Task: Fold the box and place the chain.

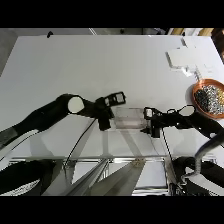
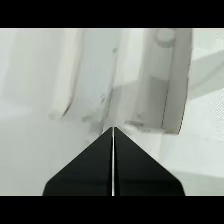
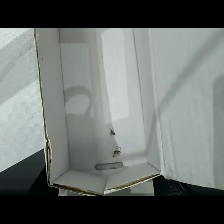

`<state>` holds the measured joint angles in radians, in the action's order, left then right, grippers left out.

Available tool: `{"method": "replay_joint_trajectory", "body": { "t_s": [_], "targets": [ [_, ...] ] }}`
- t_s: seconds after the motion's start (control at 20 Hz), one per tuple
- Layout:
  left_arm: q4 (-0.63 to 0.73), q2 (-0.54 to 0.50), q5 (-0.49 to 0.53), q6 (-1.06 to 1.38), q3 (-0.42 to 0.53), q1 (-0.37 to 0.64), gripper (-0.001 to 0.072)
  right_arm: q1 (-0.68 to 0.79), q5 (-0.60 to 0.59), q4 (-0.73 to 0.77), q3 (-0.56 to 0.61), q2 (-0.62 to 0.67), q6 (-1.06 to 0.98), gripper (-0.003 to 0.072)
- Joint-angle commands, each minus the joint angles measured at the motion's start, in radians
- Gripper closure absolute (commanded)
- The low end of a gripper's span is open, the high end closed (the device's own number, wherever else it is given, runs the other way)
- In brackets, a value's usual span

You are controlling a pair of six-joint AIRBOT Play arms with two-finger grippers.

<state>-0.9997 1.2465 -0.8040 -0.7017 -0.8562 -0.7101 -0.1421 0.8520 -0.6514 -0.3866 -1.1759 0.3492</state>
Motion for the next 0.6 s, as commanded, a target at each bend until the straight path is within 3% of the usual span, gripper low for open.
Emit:
{"method": "replay_joint_trajectory", "body": {
  "t_s": [0.0,0.1,0.2,0.35,0.55],
  "targets": [
    [-0.18,-0.09,-0.116,-0.579,0.001,0.094,0.0709,0.0,0.0,0.001,0.0,0.0,0.0,0.0284],
    [-0.185,-0.085,-0.138,-0.763,0.014,0.143,0.0709,0.0,0.0,0.001,0.0,0.0,0.0,0.0284],
    [-0.162,-0.074,-0.098,-0.809,0.071,0.171,0.0709,0.0,0.0,0.001,0.0,0.0,0.0,0.0284],
    [-0.01,-0.024,-0.011,-0.81,0.175,0.183,0.0708,0.0,0.0,0.001,0.0,0.0,0.0,0.0284],
    [0.177,0.078,0.051,-0.809,0.193,0.156,0.0708,0.0,0.001,0.001,0.0,0.0,0.0,0.0284]
  ]
}}
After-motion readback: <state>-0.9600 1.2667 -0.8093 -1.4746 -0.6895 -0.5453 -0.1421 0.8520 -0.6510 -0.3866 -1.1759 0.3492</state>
